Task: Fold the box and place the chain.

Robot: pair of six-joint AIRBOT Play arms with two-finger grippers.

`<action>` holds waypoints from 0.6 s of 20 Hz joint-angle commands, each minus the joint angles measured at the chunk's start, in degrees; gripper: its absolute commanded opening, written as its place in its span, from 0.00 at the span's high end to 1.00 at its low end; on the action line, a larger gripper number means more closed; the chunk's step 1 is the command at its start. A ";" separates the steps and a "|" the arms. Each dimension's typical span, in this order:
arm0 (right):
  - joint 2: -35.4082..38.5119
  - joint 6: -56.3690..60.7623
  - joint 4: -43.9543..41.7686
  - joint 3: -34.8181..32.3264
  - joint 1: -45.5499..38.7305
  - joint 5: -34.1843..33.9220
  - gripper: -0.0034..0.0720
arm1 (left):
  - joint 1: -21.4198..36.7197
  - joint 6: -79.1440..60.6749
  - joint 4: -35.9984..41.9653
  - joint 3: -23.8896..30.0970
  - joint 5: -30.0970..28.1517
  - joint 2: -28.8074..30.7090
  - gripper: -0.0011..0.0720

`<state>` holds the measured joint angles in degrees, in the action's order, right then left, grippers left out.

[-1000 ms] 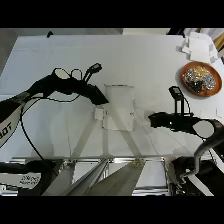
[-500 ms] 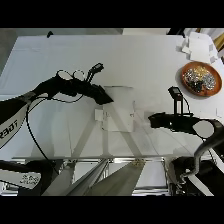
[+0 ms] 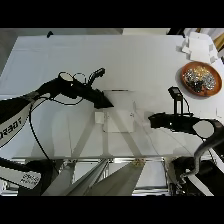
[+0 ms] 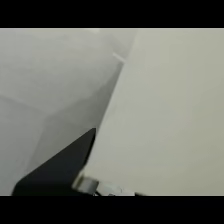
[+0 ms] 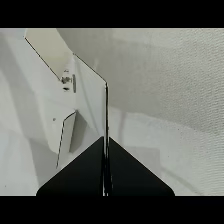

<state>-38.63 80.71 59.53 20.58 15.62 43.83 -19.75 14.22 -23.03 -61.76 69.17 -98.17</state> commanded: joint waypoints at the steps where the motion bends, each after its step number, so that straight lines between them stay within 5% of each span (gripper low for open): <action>1: 0.04 0.04 -0.02 0.00 0.04 -0.13 0.93 | 0.00 -4.11 1.40 -0.04 1.27 0.07 0.80; 5: 0.04 0.07 -0.04 0.02 0.02 -0.44 0.93 | 0.00 -5.90 1.55 -0.04 1.05 0.15 0.98; 9: 0.07 0.04 -1.09 0.68 0.02 -2.16 0.91 | -0.22 -6.80 1.53 -0.04 0.98 0.42 0.98; 12: 0.61 0.04 -1.31 3.54 0.02 -0.96 0.69 | -1.51 -7.08 0.81 -0.04 0.96 2.64 0.98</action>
<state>-38.39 80.75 58.63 22.24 15.62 42.35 -20.43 7.88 -21.69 -61.78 69.97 -96.97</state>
